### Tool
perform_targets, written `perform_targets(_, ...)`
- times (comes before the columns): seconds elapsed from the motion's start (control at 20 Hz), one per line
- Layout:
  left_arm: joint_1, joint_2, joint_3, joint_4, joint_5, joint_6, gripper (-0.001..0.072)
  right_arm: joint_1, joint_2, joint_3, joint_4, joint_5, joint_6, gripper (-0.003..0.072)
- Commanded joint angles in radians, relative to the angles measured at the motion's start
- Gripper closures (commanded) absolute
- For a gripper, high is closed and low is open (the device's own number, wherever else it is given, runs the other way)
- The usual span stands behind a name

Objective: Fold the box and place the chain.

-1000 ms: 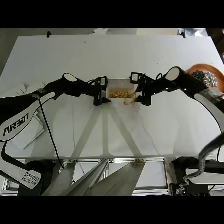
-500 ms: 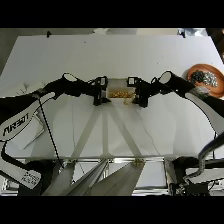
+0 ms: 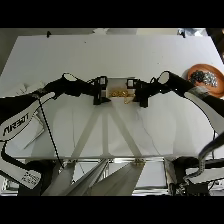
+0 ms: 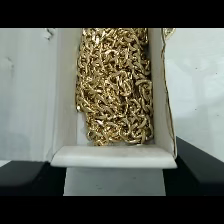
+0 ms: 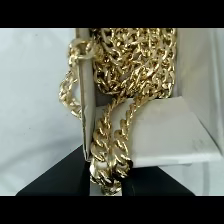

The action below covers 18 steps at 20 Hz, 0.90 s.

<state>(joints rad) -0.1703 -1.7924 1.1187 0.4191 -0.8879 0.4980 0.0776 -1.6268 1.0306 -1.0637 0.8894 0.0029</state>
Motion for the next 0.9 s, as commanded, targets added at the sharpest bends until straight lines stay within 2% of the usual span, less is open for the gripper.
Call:
perform_targets(0.0,0.000,0.000,0.000,0.000,0.001,-0.001,0.0385,0.000,0.010,-0.001,-0.081,0.074,0.000,0.0653)
perform_targets(0.3,0.000,0.000,0.000,0.000,0.001,-0.001,0.0385,-0.001,0.085,-0.001,-0.074,0.099,0.002,0.0672)
perform_targets(0.4,0.000,0.000,0.000,0.000,0.001,-0.001,0.0385,-0.001,0.121,-0.001,-0.024,0.101,0.055,0.0672)
perform_targets(0.5,0.000,0.000,0.000,0.000,0.002,-0.001,0.0385,-0.001,0.160,-0.001,0.068,0.100,0.082,0.0672)
perform_targets(0.85,0.000,0.000,0.000,0.000,0.001,-0.001,0.0385,-0.001,0.290,-0.001,0.539,0.017,0.058,0.0672)
